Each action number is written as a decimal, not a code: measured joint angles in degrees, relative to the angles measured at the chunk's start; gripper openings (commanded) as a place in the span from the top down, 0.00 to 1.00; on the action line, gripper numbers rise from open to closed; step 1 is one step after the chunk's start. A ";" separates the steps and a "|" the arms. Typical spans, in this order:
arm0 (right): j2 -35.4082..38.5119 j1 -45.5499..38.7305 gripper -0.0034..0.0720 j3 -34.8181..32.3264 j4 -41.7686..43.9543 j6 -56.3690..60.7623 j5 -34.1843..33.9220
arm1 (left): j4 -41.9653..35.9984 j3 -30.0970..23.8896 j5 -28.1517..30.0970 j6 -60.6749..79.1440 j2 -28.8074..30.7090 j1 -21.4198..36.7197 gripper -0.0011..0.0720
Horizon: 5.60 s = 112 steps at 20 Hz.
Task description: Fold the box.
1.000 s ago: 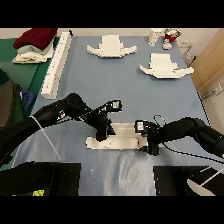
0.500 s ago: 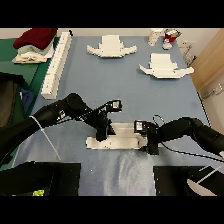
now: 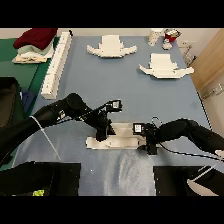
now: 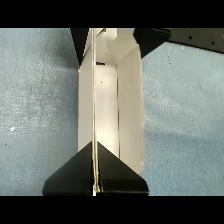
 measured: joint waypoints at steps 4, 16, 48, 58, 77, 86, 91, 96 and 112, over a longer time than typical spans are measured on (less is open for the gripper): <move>-0.09 0.00 0.37 -0.24 0.07 -0.26 0.31 | 0.00 0.00 -0.02 -0.02 0.00 -0.04 0.97; -0.11 0.00 0.37 -0.28 0.07 -0.31 0.39 | -0.02 0.00 0.00 0.00 0.00 -0.04 0.97; -0.11 0.00 0.37 -0.28 -0.24 -0.28 -0.11 | 1.44 -0.11 1.60 -1.42 -0.07 -0.02 0.54; -0.11 0.00 0.37 -0.28 -0.28 -0.31 -0.15 | 5.20 0.17 -2.97 -11.69 3.41 3.54 0.13; -0.11 0.00 0.37 -0.28 -0.28 -0.28 -0.11 | -13.38 -0.07 0.98 -43.78 2.47 -0.17 0.97; -0.11 0.00 0.37 -0.28 -0.26 -0.17 -0.13 | -16.63 0.79 4.57 -47.74 -10.10 2.54 0.97; -0.11 0.00 0.37 -0.28 -0.28 -0.24 -0.13 | -17.55 1.75 5.66 -46.45 -11.54 2.71 0.97; -0.11 0.00 0.37 -0.28 -0.39 -0.31 -0.11 | -14.43 3.78 2.56 -41.75 -5.31 2.69 0.97; -0.11 0.00 0.37 -0.28 -0.42 -0.31 -0.09 | 21.44 -11.21 3.61 -32.11 26.77 -9.92 0.03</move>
